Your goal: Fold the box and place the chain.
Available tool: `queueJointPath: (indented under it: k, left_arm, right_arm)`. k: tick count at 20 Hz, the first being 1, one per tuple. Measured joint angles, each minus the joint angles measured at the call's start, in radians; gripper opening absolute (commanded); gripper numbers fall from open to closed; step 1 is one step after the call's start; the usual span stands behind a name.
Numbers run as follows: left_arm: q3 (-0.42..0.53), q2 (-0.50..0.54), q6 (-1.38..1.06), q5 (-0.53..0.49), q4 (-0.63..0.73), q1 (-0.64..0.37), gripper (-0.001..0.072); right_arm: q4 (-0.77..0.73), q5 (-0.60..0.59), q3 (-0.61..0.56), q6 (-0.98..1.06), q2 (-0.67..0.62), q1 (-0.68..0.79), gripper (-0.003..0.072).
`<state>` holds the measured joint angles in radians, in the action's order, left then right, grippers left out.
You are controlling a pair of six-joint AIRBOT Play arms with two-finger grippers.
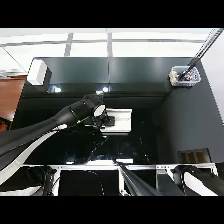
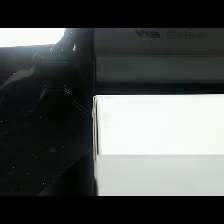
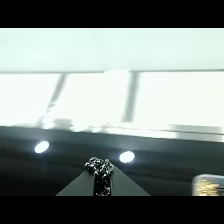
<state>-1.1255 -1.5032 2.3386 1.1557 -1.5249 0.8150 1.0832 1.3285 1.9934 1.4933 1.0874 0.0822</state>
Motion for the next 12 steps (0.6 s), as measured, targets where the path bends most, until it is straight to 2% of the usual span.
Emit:
queueJointPath:
  k: [5, 7, 12]
  left_arm:
    - [0.0, 0.0, 0.0, 0.004, 0.0, 0.0, 0.0029]
    - [0.0, 0.0, 0.0, 0.004, 0.0, 0.0, 0.0029]
    - [0.0, 0.0, 0.0, 0.005, 0.0, 0.0, 0.0029]
  right_arm:
    - [-0.1, 0.098, -0.001, -0.01, -0.019, -0.09, 0.002]
    - [-0.124, 0.173, -0.016, -0.012, -0.021, -0.13, 0.002]
    - [-0.151, 0.32, -0.14, -0.013, -0.022, -0.273, 0.002]
